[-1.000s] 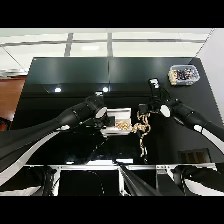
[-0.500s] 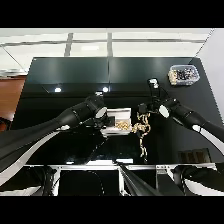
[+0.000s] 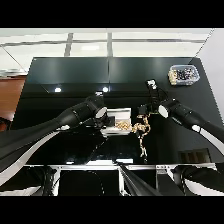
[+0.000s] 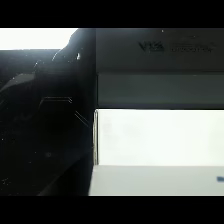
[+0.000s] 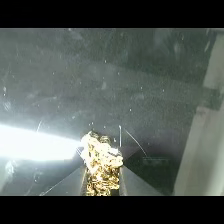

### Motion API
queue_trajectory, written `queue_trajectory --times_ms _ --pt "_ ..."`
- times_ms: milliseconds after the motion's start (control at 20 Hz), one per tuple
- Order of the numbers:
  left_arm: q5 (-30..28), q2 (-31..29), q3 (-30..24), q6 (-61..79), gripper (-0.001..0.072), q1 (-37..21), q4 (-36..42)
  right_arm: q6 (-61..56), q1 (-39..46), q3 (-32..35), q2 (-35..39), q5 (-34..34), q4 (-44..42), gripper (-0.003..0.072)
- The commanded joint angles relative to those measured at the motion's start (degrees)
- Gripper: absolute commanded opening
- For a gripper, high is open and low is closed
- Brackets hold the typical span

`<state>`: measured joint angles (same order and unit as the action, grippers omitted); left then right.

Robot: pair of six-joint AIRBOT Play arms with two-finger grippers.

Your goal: Fold the box and place the chain.

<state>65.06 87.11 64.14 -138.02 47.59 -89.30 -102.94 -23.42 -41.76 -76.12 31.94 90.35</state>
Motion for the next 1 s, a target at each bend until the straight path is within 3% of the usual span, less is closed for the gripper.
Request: queue_trajectory --times_ms 0,250,550,800,950 --pt "0.0 0.0 0.0 0.0 0.0033 0.0 0.0 1.0 0.0 -1.1 0.7 3.3 0.3 0.0017" --pt "0.0 0.0 0.0 0.0 0.0032 0.0 0.0 8.1 0.0 -7.5 8.5 15.7 -1.2 0.0016" --pt "0.0 0.0 0.0 0.0 0.0032 0.0 0.0 15.1 0.0 -19.7 21.9 32.0 -14.3 0.0016" --pt "0.0 0.0 0.0 0.0 0.0032 0.0 0.0 16.9 0.0 -34.3 23.6 41.9 -22.3 0.0016" --pt "0.0 0.0 0.0 0.0 0.0032 0.0 0.0 17.3 0.0 -38.8 23.6 45.3 -25.8 0.0016"
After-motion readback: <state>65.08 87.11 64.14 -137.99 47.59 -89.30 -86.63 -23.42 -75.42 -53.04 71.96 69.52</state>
